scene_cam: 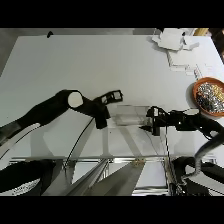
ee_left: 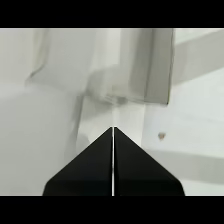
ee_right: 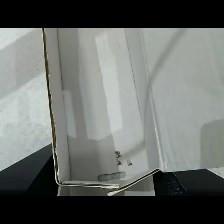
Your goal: Fold the box and place the chain.
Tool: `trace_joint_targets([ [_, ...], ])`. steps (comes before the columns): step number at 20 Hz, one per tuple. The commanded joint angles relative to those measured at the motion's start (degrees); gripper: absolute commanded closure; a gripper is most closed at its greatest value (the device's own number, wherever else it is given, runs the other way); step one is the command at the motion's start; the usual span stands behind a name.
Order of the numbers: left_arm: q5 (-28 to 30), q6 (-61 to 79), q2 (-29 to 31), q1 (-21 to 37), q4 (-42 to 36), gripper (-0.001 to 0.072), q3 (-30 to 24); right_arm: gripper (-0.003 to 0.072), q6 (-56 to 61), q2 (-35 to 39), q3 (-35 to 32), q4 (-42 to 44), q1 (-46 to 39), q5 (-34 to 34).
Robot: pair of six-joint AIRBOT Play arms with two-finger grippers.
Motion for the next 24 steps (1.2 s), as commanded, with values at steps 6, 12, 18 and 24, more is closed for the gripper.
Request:
trace_joint_targets([
  [6, -3.54, -47.15, 3.08, 10.1, 4.7, 0.0706, -4.92, 0.0272, 0.02, 0.04, 0.04, 0.02, 0.0, 0.02],
  [12, -3.52, -44.13, -6.51, 7.69, -10.84, 0.0707, -5.99, 0.0272, 0.02, 0.04, 0.04, 0.02, 0.0, 0.02],
  [18, -4.15, -44.11, -7.19, 5.33, -14.64, 0.0707, -5.9, 0.0272, 0.02, 0.04, 0.04, 0.02, 0.0, 0.02],
  [24, -2.27, -44.11, -4.31, 2.84, -15.26, 0.0706, -5.64, 0.0272, 0.02, 0.04, 0.04, 0.02, 0.0, 0.02],
])
